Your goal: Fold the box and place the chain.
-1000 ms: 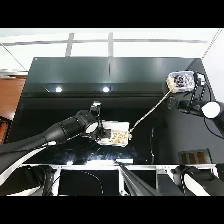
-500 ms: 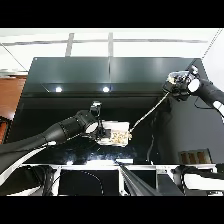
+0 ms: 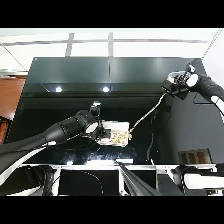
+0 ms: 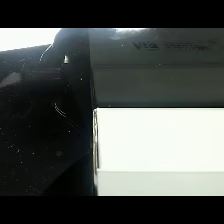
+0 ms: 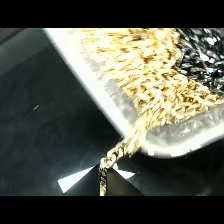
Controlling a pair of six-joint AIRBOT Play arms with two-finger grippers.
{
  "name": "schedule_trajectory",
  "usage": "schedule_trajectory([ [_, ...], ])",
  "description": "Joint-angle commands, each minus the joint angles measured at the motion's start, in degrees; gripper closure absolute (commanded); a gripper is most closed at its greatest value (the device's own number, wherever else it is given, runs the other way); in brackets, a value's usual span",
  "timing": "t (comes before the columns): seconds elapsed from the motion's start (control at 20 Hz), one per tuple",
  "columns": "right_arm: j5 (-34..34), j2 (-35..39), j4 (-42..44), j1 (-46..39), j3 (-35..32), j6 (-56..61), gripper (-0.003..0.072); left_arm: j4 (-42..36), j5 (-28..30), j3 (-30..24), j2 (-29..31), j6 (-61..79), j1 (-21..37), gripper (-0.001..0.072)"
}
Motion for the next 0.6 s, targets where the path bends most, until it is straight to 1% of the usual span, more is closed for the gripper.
schedule_trajectory([
  [0.0,7.89,7.76,0.07,0.09,0.22,-11.17,0.0645,0.02,0.02,-0.02,0.02,0.00,0.04,0.0675],
  [0.1,13.55,15.63,1.38,0.24,0.15,-16.28,0.0645,0.04,0.04,-0.02,0.02,0.00,0.04,0.0675],
  [0.2,19.06,24.92,4.81,1.22,0.15,-21.31,0.0645,0.02,0.04,-0.02,0.02,0.00,0.04,0.0675],
  [0.35,25.11,36.94,8.59,4.33,0.15,-22.67,0.0645,0.02,0.02,-0.02,0.02,0.00,0.04,0.0675],
  [0.45,28.87,42.49,11.45,7.26,0.15,-22.62,0.0645,0.02,0.02,-0.02,0.02,0.00,0.04,0.0675],
  [0.55,32.52,45.38,14.58,11.08,0.15,-22.58,0.0644,0.02,0.02,-0.02,0.02,0.00,0.04,0.0674],
])
